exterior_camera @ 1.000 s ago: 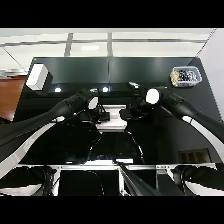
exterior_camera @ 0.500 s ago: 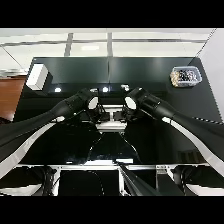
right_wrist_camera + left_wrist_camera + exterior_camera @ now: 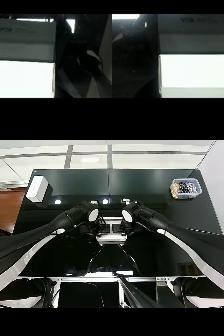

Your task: Fold the box and place the chain.

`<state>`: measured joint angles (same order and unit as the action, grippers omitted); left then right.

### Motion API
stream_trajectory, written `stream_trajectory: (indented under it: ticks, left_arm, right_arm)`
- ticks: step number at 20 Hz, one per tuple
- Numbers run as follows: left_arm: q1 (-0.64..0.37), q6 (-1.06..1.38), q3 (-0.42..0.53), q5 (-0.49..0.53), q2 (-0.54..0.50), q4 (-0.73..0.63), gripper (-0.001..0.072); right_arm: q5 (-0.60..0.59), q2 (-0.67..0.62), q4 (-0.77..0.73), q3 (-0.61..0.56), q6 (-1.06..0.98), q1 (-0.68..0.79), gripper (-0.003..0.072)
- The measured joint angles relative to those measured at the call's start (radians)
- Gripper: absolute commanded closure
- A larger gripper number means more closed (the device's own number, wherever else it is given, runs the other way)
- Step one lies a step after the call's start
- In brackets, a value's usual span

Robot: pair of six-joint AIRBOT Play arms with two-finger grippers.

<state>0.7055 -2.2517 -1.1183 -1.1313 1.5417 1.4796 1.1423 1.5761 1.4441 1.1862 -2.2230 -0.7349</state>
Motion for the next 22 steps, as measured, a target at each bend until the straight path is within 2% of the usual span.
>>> stream_trajectory:
  ticks: [1,2,4,8,9,15,17,22]
  left_arm:
    - [0.000,0.000,0.000,0.000,0.000,0.000,0.0683]
    - [0.000,0.004,0.000,0.000,0.000,0.000,0.0683]
    - [0.000,0.004,0.000,0.000,0.000,0.000,0.0683]
    - [0.000,0.002,0.000,0.000,0.000,0.000,0.0683]
    - [0.000,0.002,0.000,0.001,0.000,0.000,0.0683]
    - [-0.002,0.000,0.000,0.001,0.000,0.000,0.0683]
    - [-0.002,0.002,0.000,0.001,0.000,0.000,0.0683]
    - [-0.002,0.001,0.000,0.002,0.000,0.000,0.0683]
  right_arm:
    - [0.002,0.002,-0.003,0.000,-0.001,0.000,0.0507]
    - [-0.001,0.007,-0.007,-0.002,-0.001,0.000,0.0474]
    - [-0.005,0.003,-0.015,0.000,-0.002,0.000,0.0474]
    - [-0.003,0.005,-0.009,-0.001,0.009,-0.001,0.0503]
    - [0.000,0.005,-0.010,-0.002,0.010,-0.001,0.0675]
    - [-0.002,0.005,-0.010,-0.002,-0.001,-0.001,0.0669]
    - [-0.001,0.004,-0.011,0.000,-0.002,-0.001,0.0365]
    - [0.055,-0.029,-0.001,0.050,0.066,-0.001,0.0367]
